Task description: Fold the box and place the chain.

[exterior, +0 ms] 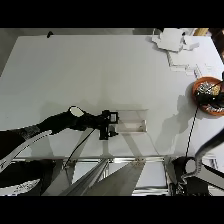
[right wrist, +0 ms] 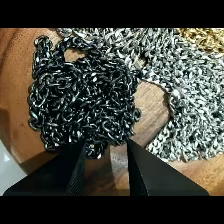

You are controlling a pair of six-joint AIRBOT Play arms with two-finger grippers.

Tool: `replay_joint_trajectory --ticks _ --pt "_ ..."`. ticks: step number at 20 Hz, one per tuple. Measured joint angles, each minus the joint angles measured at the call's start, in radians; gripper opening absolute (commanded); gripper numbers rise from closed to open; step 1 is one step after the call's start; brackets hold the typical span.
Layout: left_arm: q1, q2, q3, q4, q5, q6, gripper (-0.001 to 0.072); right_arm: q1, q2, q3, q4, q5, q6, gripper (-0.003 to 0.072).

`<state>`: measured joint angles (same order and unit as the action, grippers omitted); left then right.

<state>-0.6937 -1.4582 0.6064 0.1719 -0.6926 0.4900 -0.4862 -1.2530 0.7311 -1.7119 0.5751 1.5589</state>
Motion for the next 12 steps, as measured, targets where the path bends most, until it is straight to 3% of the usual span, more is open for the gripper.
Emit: replay_joint_trajectory --ticks 1,3,5,7,12 --pt "0.0 0.0 0.0 0.0 0.0 0.0 0.0273 0.0 -0.01 0.0 0.005 -0.008 0.0 0.0239" --pt "0.0 0.0 0.0 0.0 0.0 0.0 0.0273 -0.001 -0.024 0.0 0.011 -0.023 0.0 0.0161" --pt "0.0 0.0 0.0 0.0 0.0 0.0 0.0273 -0.002 -0.031 0.0 0.014 -0.037 -0.002 0.0157" --pt "0.0 0.0 0.0 0.0 0.0 0.0 0.0273 -0.002 -0.034 0.0 0.015 -0.043 -0.009 0.0036" --pt "0.0 0.0 0.0 0.0 0.0 0.0 0.0273 -0.002 0.008 0.0 0.019 -0.002 -0.034 0.0023"
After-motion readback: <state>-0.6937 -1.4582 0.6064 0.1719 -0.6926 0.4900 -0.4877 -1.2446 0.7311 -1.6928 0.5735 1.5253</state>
